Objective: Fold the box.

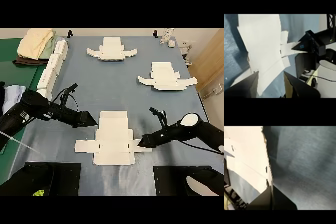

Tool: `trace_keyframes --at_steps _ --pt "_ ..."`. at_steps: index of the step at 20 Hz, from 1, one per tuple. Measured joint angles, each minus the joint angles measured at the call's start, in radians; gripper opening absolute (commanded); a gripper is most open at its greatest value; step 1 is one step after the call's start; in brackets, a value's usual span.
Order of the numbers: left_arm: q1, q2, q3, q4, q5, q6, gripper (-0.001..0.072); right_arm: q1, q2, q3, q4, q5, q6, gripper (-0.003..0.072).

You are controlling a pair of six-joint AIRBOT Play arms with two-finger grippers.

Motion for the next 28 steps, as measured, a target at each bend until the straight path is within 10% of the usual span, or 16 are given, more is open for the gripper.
trace_keyframes --at_steps 17,20,22,28 --pt "0.005 -0.600 0.306 -0.048 -0.076 0.174 0.0474 0.173 0.113 -0.046 -0.118 -0.172 0.060 -0.0001" --pt "-0.038 -0.640 0.335 -0.054 -0.131 0.185 0.0461 0.174 0.113 -0.047 -0.118 -0.182 0.060 -0.0001" --pt "-0.063 -0.650 0.343 -0.055 -0.157 0.189 0.0278 0.174 0.113 -0.047 -0.119 -0.189 0.060 -0.0001" --pt "-0.122 -0.661 0.357 -0.050 -0.193 0.232 0.0278 0.174 0.113 -0.047 -0.119 -0.196 0.060 -0.0001"
